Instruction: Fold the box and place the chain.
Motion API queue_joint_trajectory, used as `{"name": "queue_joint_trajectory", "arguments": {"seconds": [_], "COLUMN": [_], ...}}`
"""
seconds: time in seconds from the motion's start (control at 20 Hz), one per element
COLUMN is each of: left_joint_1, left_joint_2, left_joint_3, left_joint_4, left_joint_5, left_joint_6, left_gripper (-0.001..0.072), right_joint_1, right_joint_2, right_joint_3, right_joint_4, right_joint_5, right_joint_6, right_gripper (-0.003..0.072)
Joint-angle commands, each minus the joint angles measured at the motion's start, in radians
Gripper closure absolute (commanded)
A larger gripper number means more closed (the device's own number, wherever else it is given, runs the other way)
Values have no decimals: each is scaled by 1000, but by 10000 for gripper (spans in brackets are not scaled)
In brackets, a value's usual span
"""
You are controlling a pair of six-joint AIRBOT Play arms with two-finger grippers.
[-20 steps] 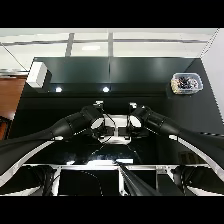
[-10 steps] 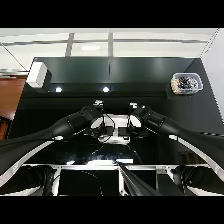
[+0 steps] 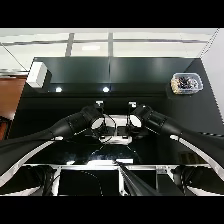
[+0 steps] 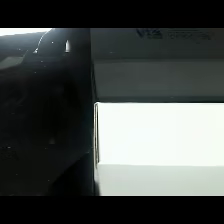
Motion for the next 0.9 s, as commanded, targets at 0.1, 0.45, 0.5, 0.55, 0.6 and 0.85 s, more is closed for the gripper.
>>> {"name": "queue_joint_trajectory", "arguments": {"seconds": [0.1,0.45,0.5,0.55,0.6,0.85], "left_joint_1": [0,0,0,0,0,0], "left_joint_2": [0,0,0,0,0,0], "left_joint_3": [0,0,0,0,0,0], "left_joint_4": [3,3,3,3,3,3], "left_joint_5": [-2,-2,-2,-2,-2,-6], "left_joint_6": [2,2,2,2,2,2], "left_gripper": [684,683,684,683,684,683], "right_joint_1": [0,0,-2,-8,-11,-30], "right_joint_2": [1,1,1,1,3,130], "right_joint_3": [7,7,8,10,14,23], "right_joint_4": [-14,-32,-34,-35,-39,-58], "right_joint_5": [-2,-1,2,5,11,18], "right_joint_6": [0,8,8,8,5,-117], "right_gripper": [428,672,579,369,285,286]}}
